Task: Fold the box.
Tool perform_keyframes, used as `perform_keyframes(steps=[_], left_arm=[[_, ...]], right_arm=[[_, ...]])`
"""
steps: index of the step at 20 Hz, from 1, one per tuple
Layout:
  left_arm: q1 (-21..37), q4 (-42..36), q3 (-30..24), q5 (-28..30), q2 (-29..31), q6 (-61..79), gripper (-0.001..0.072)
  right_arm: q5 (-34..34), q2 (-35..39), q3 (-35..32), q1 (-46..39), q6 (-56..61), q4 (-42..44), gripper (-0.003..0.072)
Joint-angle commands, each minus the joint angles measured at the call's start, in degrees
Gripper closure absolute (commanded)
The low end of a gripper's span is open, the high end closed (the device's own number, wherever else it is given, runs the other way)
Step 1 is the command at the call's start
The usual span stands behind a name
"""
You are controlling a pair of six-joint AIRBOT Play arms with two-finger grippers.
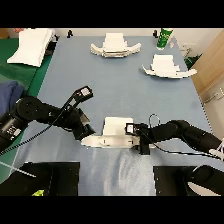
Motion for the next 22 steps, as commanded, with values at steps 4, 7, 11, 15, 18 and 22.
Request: perform_keyframes(steps=[4, 7, 11, 15, 18, 22], left_arm=[[2.49, -9.03, -9.84, 5.49, -3.72, 26.64, 0.011], [1.18, -9.44, -13.49, 9.77, -5.55, 32.89, 0.011], [-2.01, -14.91, -14.95, 12.15, -7.85, 39.87, 0.0113], [-4.48, -20.79, -14.88, 16.76, -11.15, 44.61, 0.0336], [-5.6, -20.74, -14.88, 17.03, -12.68, 44.87, 0.043], [-6.32, -21.2, -14.88, 17.53, -12.83, 44.87, 0.0604]], right_arm=[[0.07, -0.02, 0.0, 0.0, 0.02, -0.31, 0.0175], [0.07, -0.02, 0.0, 0.0, 0.02, -0.31, 0.0174], [0.07, -0.02, -0.02, 0.0, 0.02, -0.31, 0.0175], [0.07, -0.02, 0.0, 0.0, 0.02, -0.31, 0.0175], [0.07, -0.02, 0.0, 0.0, 0.02, -0.31, 0.0174], [0.07, -0.02, 0.0, 0.0, 0.02, -0.31, 0.0175]])
